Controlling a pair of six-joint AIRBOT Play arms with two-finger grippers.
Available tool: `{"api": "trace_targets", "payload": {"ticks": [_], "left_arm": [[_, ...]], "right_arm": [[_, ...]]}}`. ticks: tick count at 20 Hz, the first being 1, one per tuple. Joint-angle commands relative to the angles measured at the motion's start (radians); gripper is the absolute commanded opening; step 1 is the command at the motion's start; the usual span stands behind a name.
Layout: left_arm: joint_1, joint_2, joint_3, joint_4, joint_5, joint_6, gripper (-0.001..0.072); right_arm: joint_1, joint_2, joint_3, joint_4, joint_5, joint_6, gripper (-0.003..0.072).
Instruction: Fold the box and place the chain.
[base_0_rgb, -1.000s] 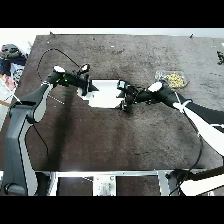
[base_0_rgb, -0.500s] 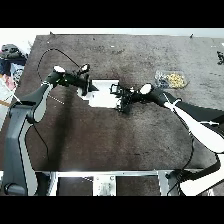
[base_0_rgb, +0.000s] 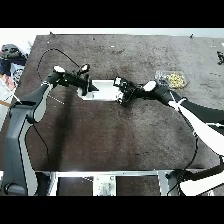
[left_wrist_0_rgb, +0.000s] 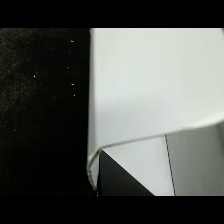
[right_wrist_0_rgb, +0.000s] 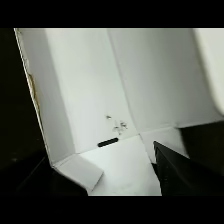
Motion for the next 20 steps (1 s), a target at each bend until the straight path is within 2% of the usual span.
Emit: {"api": "trace_targets", "payload": {"ticks": [1, 3, 5, 7, 9, 16, 20], "left_arm": [[0.001, 0.000, 0.000, 0.000, 0.000, 0.000, 0.0011], [0.001, 0.000, 0.000, 0.000, 0.000, 0.000, 0.0011], [0.001, 0.000, 0.000, 0.000, 0.000, 0.000, 0.0011], [0.001, 0.000, 0.000, 0.000, 0.000, 0.000, 0.0011], [0.001, 0.000, 0.000, 0.000, 0.000, 0.000, 0.0011], [0.001, 0.000, 0.000, 0.000, 0.000, 0.000, 0.0011], [0.001, 0.000, 0.000, 0.000, 0.000, 0.000, 0.0011]], "right_arm": [[-0.014, 0.005, 0.033, 0.013, 0.014, -0.005, 0.0701], [-0.014, -0.010, 0.072, 0.013, 0.029, -0.024, 0.0701], [-0.029, -0.052, 0.134, 0.012, 0.109, -0.024, 0.0701], [-0.040, -0.079, 0.167, -0.002, 0.135, -0.024, 0.0702], [-0.048, -0.093, 0.182, -0.002, 0.173, -0.027, 0.0703], [-0.076, -0.109, 0.184, 0.007, 0.186, -0.053, 0.0703], [-0.076, -0.149, 0.227, 0.037, 0.267, -0.094, 0.0702]]}}
